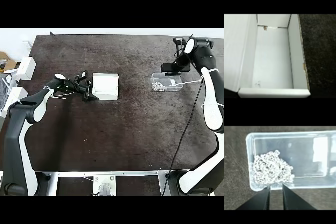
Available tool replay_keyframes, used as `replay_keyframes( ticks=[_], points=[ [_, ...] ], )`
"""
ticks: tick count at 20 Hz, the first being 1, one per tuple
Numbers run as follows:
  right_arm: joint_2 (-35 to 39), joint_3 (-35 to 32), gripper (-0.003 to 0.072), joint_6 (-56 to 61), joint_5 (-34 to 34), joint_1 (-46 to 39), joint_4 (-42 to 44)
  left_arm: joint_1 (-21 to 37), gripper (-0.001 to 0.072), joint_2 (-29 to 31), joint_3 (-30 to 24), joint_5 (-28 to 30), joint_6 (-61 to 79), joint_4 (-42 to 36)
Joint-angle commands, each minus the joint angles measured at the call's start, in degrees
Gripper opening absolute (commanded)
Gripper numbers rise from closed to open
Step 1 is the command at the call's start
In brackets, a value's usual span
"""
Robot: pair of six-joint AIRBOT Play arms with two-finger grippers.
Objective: Fold the box and place the chain.
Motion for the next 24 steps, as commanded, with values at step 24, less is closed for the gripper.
replay_keyframes(
  ticks=[24],
  points=[
    [-8.4,-0.2,0.0003,-4.2,-1.5,-1.4,8.0,0.0,0.0343,0.0,0.0,0.0,0.0,0.0]
  ],
)
